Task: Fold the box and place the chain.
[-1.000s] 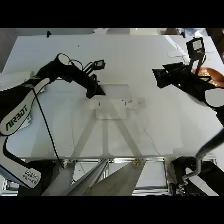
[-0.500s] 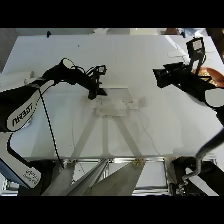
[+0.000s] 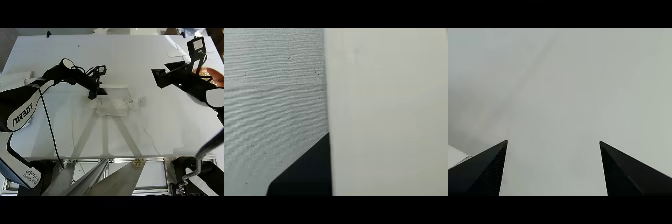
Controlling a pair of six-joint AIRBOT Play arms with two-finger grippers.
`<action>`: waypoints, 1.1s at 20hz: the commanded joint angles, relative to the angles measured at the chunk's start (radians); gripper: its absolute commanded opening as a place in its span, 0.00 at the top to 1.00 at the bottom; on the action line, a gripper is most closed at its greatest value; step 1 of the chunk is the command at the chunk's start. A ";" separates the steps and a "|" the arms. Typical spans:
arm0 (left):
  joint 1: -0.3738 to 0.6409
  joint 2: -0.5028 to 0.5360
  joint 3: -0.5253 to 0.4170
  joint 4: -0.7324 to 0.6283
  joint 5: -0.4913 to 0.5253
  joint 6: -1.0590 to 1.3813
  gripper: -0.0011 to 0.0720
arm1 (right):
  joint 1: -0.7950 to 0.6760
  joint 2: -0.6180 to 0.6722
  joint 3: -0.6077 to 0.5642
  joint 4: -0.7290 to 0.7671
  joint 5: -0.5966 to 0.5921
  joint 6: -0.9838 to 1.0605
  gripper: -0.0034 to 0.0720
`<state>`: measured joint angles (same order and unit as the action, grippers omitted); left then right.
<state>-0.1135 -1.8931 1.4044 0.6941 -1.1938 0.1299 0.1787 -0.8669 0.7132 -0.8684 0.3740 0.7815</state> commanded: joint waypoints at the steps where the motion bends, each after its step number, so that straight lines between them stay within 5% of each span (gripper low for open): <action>1: 0.000 -0.001 0.000 0.002 0.000 0.001 0.97 | 0.001 0.038 0.022 -0.019 0.134 -0.148 0.07; 7: 0.000 -0.001 0.000 0.002 0.000 0.001 0.97 | 0.001 0.210 0.052 -0.022 0.531 -0.234 0.06; 11: 0.000 -0.001 0.000 0.002 0.001 0.001 0.97 | 0.001 0.296 0.052 -0.019 0.635 -0.232 0.06; 17: 0.000 -0.001 0.000 0.002 0.001 0.001 0.97 | 0.000 0.292 0.051 -0.093 0.642 -0.239 0.06; 22: 0.000 -0.001 0.000 0.002 0.001 0.001 0.97 | 0.000 0.199 -0.064 -0.081 0.736 -0.535 0.06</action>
